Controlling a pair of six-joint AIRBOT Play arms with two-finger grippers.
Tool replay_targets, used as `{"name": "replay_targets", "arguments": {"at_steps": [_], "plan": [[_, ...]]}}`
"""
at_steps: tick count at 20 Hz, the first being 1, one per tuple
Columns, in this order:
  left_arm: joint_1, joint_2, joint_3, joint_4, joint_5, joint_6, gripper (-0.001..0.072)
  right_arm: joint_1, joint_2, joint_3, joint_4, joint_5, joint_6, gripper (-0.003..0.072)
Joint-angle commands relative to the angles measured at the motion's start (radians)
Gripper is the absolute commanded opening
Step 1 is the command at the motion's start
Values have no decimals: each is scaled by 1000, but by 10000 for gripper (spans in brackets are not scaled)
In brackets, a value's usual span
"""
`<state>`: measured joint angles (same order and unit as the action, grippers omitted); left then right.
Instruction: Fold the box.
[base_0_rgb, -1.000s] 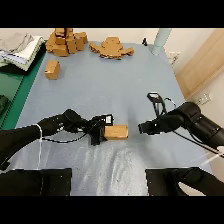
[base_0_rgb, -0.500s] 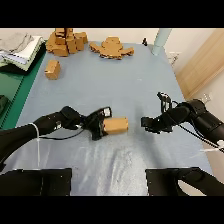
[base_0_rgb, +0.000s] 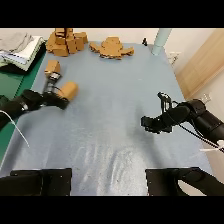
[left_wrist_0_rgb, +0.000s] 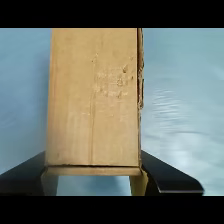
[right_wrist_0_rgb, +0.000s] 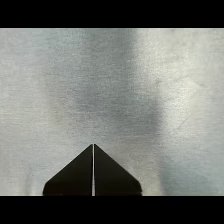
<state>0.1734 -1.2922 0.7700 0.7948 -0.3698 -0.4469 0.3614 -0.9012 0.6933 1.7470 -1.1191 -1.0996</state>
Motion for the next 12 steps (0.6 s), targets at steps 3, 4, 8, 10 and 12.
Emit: {"name": "replay_targets", "arguments": {"at_steps": [3, 4, 8, 10, 12], "plan": [[249, -235, 273, 179, -129, -288, 424, 0, 0, 1, 0, 0, 1, 4], [250, -286, 339, 179, -148, -311, 424, 0, 0, 1, 0, 0, 1, 4], [215, -466, 587, 179, -192, -398, 424, 0, 0, 1, 0, 0, 1, 4], [193, -533, 689, 179, -189, -410, 424, 0, 0, 1, 0, 0, 1, 4], [182, -593, 771, 179, -190, -439, 424, 0, 0, 1, 0, 0, 1, 4]]}}
